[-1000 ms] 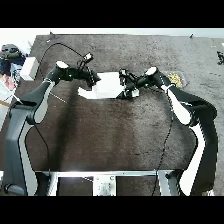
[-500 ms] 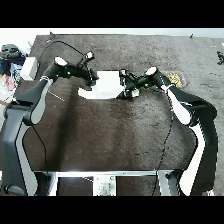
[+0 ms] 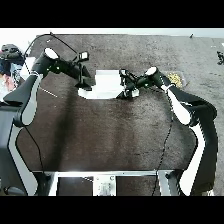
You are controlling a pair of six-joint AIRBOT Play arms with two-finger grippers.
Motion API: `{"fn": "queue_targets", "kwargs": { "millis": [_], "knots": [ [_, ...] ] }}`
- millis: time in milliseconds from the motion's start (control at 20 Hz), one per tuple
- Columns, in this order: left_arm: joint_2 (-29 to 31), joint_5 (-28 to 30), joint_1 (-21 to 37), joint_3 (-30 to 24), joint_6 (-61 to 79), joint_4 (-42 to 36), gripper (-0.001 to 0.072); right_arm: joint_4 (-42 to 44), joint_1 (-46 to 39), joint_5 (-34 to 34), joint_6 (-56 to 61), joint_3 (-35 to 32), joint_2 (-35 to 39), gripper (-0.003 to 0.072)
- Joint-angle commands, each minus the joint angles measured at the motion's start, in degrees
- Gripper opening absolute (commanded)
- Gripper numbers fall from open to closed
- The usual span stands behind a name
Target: Fold the box and place the chain.
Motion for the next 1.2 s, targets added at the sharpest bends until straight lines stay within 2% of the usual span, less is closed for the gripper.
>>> {"fn": "queue_targets", "kwargs": {
  "millis": [0,150,300,600,700,950,1150],
  "knots": [
    [0.13,-1.55,-0.13,-2.62,4.48,5.09,0.0623,0.02,0.04,0.02,0.02,0.02,-0.04,0.0468],
    [0.13,3.61,-0.13,-6.08,4.79,4.28,0.0623,0.02,0.04,0.02,0.02,0.04,-0.04,0.0468],
    [0.11,4.79,-0.74,-8.17,4.79,3.32,0.0623,0.02,0.04,0.00,0.02,0.04,-0.04,0.0468],
    [0.02,10.58,-2.56,-8.55,3.43,3.87,0.0621,0.02,0.04,0.02,0.04,0.04,-0.04,0.0468],
    [0.02,10.45,-2.64,-8.55,3.23,3.69,0.0622,0.02,0.04,0.02,0.02,0.04,-0.04,0.0467],
    [0.02,5.79,-4.46,-8.55,3.28,4.33,0.0621,0.02,0.04,0.02,0.04,0.02,-0.04,0.0468],
    [0.02,5.60,-4.57,-8.55,3.23,6.27,0.0621,0.02,0.04,0.02,0.04,0.04,-0.04,0.0468]
  ]
}}
